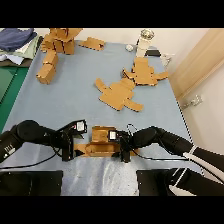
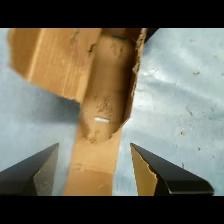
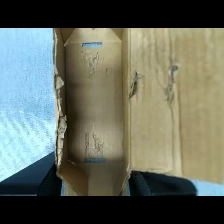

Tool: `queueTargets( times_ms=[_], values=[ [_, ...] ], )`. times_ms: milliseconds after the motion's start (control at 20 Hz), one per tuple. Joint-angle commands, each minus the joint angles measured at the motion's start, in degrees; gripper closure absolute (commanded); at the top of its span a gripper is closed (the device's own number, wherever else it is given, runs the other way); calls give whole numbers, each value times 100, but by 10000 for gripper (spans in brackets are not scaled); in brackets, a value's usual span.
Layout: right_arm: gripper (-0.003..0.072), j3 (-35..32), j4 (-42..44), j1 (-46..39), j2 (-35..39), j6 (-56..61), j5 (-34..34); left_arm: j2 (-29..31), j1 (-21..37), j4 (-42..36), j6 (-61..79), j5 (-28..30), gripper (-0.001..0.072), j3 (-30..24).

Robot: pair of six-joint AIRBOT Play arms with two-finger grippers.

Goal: Fold the box.

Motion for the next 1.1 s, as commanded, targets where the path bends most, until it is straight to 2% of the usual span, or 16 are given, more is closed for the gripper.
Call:
queueTargets(
  times_ms=[0,100,300,350,450,500,700,750,800,1050],
  values=[
    [208,7,-4,0,4,2,4,-11,-9,-1147,1565,647,36,-640],
    [208,7,-4,0,4,2,4,-31,-7,-1141,1569,914,36,-741],
    [208,7,-17,0,4,2,4,-208,-87,-1266,1716,955,52,-739],
    [208,7,-17,0,4,2,4,-284,-149,-1270,1902,994,119,-739],
    [209,7,-17,-2,4,2,4,-433,-273,-1274,2041,1058,377,-739],
    [208,7,-17,0,4,2,4,-481,-343,-1276,2048,1150,423,-739],
    [208,7,-17,0,4,2,4,-518,-605,-1593,2098,1668,427,-739],
    [208,7,-17,0,4,2,4,-518,-664,-1617,2118,1757,551,-739],
    [208,7,-17,-2,4,2,4,-518,-699,-1617,2236,1823,637,-739],
    [208,7,-17,0,4,2,4,-518,-723,-1794,2358,1943,666,-739]
  ],
)
